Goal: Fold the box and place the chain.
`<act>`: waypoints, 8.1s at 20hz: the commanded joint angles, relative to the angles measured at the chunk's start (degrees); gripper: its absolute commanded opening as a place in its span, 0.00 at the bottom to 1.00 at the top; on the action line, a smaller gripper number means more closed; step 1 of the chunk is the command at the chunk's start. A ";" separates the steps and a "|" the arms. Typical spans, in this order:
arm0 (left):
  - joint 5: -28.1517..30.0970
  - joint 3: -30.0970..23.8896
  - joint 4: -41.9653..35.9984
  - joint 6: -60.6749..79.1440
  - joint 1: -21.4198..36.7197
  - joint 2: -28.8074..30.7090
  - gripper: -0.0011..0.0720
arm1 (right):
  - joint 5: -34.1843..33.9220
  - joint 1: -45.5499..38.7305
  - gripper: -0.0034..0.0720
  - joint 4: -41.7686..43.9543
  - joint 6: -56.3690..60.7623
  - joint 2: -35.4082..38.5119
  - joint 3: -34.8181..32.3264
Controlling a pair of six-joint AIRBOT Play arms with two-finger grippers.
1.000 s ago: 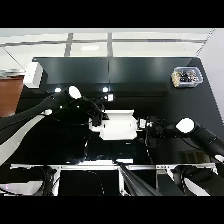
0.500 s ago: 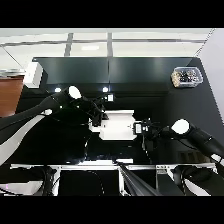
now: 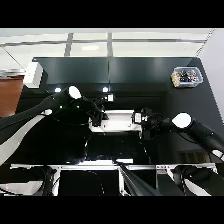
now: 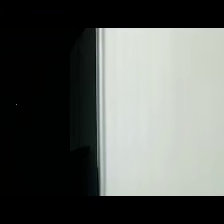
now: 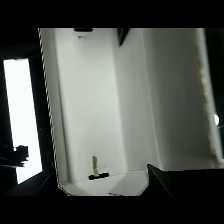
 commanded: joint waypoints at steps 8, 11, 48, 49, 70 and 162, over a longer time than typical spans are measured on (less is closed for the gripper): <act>-0.07 0.00 0.02 0.04 0.02 -0.02 0.05 | 2.25 -4.13 0.89 7.13 -5.25 -3.93 1.53; -0.07 0.00 0.02 0.04 0.02 -0.02 0.05 | 3.50 -4.15 0.89 10.43 -9.86 -6.58 1.86; 0.09 0.35 0.02 0.02 0.00 0.00 0.05 | 3.98 -2.56 0.89 3.56 -9.70 -15.80 4.28; 0.09 0.35 0.02 0.02 0.00 0.00 0.05 | 4.00 -2.56 0.89 3.21 -9.55 -15.82 4.31; -0.26 0.35 -0.26 0.02 -0.02 0.00 0.05 | 3.02 -1.62 0.68 2.21 -8.72 -15.93 4.31; 2.01 -0.59 4.26 -77.02 7.08 10.43 0.04 | 3.52 -1.49 0.28 1.51 -8.90 -15.93 4.31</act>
